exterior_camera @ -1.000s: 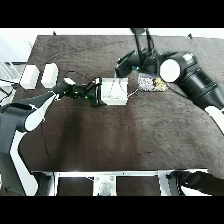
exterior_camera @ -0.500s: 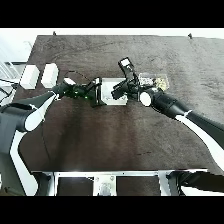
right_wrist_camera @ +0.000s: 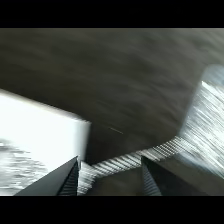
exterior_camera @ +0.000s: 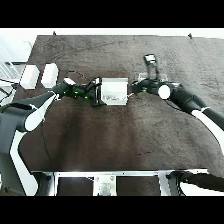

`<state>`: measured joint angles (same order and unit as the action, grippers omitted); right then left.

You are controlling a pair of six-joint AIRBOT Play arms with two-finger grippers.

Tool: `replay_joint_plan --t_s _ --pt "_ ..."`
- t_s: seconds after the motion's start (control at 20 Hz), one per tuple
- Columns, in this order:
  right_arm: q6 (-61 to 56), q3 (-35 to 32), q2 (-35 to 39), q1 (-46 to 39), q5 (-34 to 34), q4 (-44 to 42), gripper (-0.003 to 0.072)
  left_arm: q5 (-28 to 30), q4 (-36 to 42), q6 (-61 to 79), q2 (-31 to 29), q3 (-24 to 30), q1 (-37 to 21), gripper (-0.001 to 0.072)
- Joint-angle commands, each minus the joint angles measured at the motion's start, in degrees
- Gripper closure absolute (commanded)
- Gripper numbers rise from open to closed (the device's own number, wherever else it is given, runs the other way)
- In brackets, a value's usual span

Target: Fold the box and place the chain.

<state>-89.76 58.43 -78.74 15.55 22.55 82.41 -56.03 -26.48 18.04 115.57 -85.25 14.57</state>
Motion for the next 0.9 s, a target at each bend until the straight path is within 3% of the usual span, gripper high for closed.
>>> replay_joint_plan --t_s 0.0,0.25,0.45,0.5,0.6,0.65,0.7,0.85 --pt "-4.6 -1.2 -2.8 -7.8 2.3 -6.9 0.0185 0.0 0.0 0.0 0.0 0.0 0.0 0.0241" --pt "12.5 3.8 -14.3 -6.7 1.0 -29.9 0.0186 0.0 0.0 0.0 0.0 0.0 0.0 0.0241" --pt "15.7 9.0 -20.2 -5.7 -0.6 -34.4 0.0211 0.0 0.0 0.0 0.0 0.0 0.0 0.024" --pt "15.6 9.8 -21.0 -5.7 -2.1 -34.4 0.032 0.0 0.0 0.0 0.0 0.0 0.0 0.0241" --pt "15.7 10.2 -21.5 -5.8 -5.0 -34.4 0.0414 0.0 0.0 0.0 0.0 0.0 0.0 0.024" --pt "15.7 10.2 -21.4 -6.2 -5.2 -34.4 0.0565 0.0 0.0 0.0 0.0 0.0 0.0 0.024" --pt "15.7 10.2 -21.3 -6.5 -4.9 -34.2 0.0644 0.0 0.0 0.0 0.0 0.0 0.0 0.0241" --pt "16.4 10.1 -19.1 -6.3 -1.7 -32.6 0.0679 0.0 0.0 0.0 0.0 0.0 0.0 0.0241"
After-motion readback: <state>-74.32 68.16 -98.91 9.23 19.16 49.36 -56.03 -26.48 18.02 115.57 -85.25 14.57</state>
